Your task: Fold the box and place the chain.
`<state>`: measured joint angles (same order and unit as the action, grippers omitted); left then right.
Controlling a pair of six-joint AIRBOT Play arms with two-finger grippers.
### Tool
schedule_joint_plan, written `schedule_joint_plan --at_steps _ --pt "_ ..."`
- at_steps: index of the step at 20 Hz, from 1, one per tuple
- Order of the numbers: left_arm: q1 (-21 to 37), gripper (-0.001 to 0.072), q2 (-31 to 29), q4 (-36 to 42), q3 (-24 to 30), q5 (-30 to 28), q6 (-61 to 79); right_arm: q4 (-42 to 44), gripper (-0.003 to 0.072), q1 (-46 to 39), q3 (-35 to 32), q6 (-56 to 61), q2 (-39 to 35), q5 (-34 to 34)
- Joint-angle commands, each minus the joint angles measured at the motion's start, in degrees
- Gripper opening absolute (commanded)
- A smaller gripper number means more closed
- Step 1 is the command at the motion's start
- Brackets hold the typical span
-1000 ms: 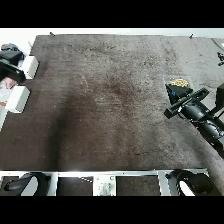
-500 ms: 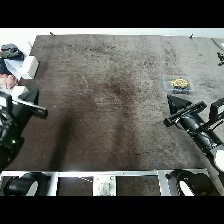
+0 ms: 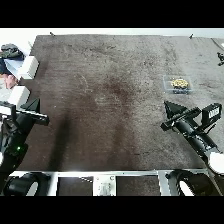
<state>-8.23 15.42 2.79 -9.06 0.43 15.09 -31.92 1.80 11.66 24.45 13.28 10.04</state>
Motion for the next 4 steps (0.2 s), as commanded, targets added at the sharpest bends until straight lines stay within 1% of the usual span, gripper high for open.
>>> schedule_joint_plan --at_steps 1,4 --pt "-0.07 0.001 -0.11 0.02 0.2 -0.44 -0.07 0.02 -0.0007 0.04 -0.13 0.02 -0.04 -0.02" --pt "-0.07 0.001 -0.11 0.02 0.2 -0.44 -0.07 0.02 -0.0006 0.04 -0.13 0.02 -0.04 -0.02"
